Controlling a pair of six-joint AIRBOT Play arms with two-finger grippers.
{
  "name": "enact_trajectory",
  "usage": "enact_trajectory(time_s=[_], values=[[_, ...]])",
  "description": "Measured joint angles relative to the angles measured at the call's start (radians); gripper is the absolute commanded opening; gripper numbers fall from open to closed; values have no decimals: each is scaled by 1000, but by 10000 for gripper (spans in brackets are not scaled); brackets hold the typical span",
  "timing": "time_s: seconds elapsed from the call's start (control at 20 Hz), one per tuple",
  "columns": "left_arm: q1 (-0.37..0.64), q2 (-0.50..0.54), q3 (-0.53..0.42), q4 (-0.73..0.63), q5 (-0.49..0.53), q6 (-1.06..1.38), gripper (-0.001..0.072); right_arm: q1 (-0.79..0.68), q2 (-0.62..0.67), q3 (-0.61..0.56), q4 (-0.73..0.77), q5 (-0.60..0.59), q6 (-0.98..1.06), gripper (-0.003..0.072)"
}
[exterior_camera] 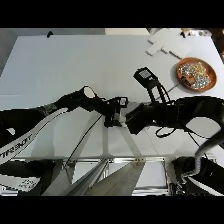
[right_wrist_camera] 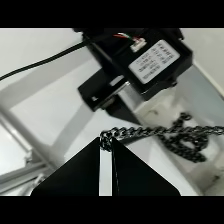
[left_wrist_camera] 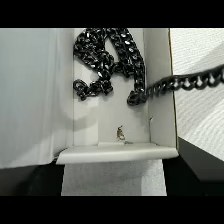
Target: Fold the box and place the chain.
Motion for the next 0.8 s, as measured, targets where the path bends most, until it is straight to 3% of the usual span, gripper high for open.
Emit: enact_trajectory(time_s=[0.2,0.45,0.8], values=[[0,0,0,0,0,0,171,1,37,-1,-208,27,146,20],[0,0,0,-1,0,0,171,1,124,-1,-468,144,298,20],[0,0,0,-1,0,0,171,2,212,-2,-577,292,370,19]])
